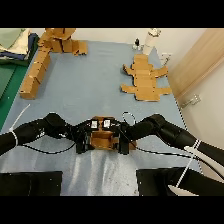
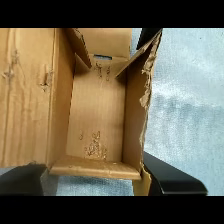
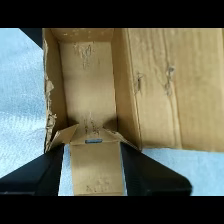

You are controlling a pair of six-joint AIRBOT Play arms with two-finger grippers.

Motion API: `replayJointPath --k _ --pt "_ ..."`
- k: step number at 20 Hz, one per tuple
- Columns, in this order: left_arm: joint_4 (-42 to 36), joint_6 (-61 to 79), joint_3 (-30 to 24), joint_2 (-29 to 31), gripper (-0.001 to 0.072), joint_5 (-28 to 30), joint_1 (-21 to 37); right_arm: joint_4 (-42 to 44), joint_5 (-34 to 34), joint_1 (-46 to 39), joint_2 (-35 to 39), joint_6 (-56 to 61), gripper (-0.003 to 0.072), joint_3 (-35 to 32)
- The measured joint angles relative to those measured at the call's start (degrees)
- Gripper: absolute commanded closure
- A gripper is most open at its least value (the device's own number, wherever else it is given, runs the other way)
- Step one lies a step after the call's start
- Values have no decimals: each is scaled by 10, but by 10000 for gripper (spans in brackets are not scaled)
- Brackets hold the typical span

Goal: Fold the box.

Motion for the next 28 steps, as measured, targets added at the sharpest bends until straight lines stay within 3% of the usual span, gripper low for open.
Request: replayJointPath --k 3,4,5,8,11,15,17,20,28 --pt "0 0 0 0 104 0 0 0 1 0 0 0 113 0" --pt "0 0 0 0 104 0 0 0 2 0 0 0 213 0" --pt "-1 -1 0 0 104 0 0 -3 1 0 0 3 416 0" --pt "-5 -2 0 0 104 1 0 -48 -24 0 10 70 684 6" --pt "-2 -2 0 0 104 1 0 -144 -76 -6 37 208 683 17" --pt "-2 -1 0 0 103 1 0 -314 -172 -18 94 490 683 23" --pt "-1 -1 0 0 104 0 0 -352 -222 -50 109 602 683 17" --pt "-1 -1 0 0 104 0 0 -301 -237 -116 119 689 683 -15" --pt "-1 -1 0 0 104 0 0 -52 -85 -163 120 709 683 -109"
